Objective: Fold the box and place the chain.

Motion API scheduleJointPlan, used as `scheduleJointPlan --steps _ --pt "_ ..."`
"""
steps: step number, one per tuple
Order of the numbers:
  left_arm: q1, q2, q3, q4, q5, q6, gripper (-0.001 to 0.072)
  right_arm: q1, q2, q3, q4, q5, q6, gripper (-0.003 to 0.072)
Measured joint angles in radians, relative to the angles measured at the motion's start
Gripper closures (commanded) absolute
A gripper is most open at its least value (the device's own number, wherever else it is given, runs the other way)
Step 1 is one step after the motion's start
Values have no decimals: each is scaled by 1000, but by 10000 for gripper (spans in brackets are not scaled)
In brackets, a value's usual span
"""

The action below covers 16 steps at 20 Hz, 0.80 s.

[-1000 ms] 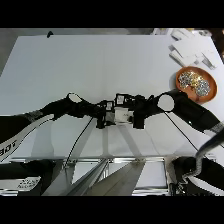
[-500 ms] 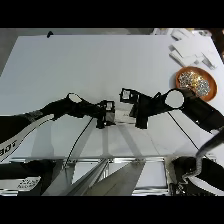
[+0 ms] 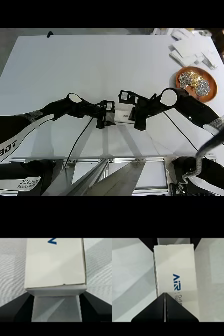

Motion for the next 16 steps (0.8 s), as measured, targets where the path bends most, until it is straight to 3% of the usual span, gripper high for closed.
scheduleJointPlan --steps 16 --pt "0 0 0 1 0 0 506 1 -7 -63 2 -55 0 665"
